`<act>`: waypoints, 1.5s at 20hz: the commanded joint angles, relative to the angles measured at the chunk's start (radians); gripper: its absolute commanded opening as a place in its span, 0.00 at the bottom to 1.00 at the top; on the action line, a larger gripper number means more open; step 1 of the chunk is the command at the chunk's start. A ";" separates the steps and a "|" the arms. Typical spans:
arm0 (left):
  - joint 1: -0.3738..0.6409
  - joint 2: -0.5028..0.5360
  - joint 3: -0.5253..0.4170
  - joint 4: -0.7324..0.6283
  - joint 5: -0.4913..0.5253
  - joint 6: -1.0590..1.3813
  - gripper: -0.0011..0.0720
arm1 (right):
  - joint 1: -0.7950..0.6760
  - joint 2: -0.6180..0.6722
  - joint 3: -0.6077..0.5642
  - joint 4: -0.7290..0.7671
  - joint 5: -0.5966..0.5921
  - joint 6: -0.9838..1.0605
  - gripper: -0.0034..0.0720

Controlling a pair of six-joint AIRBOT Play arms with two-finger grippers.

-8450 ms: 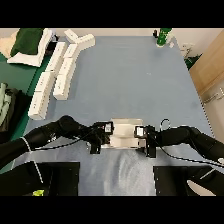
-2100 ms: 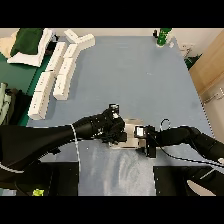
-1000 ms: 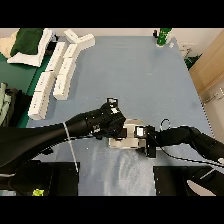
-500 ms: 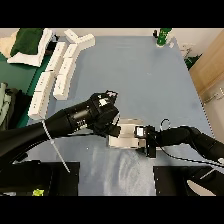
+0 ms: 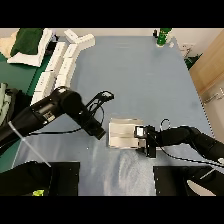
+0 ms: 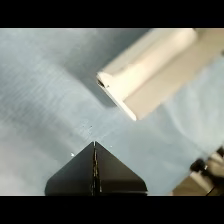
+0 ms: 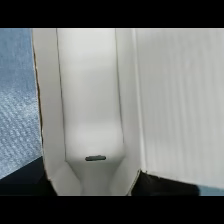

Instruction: Fold the box.

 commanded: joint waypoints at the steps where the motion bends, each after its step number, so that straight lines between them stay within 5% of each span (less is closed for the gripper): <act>1: 0.163 0.093 -0.163 -0.241 0.090 0.630 0.27 | 0.000 0.000 0.000 0.000 0.000 0.000 0.69; 2: 0.195 0.095 -0.198 -0.245 0.142 0.693 0.82 | 0.000 0.000 0.000 0.000 0.000 0.000 0.69; 3: 0.227 0.095 -0.237 -0.250 0.208 0.738 0.97 | 0.000 0.000 0.000 0.000 0.000 0.000 0.69; 7: 0.259 0.095 -0.346 -0.359 0.361 0.993 0.97 | 0.000 0.000 0.000 0.000 0.000 0.000 0.69; 13: 0.108 0.084 -0.467 -0.593 0.536 1.485 0.97 | 0.000 0.000 0.000 0.000 0.000 0.000 0.69; 30: 0.060 -0.052 -0.491 -0.862 0.618 1.675 0.97 | 0.000 0.000 0.000 0.000 0.000 0.000 0.69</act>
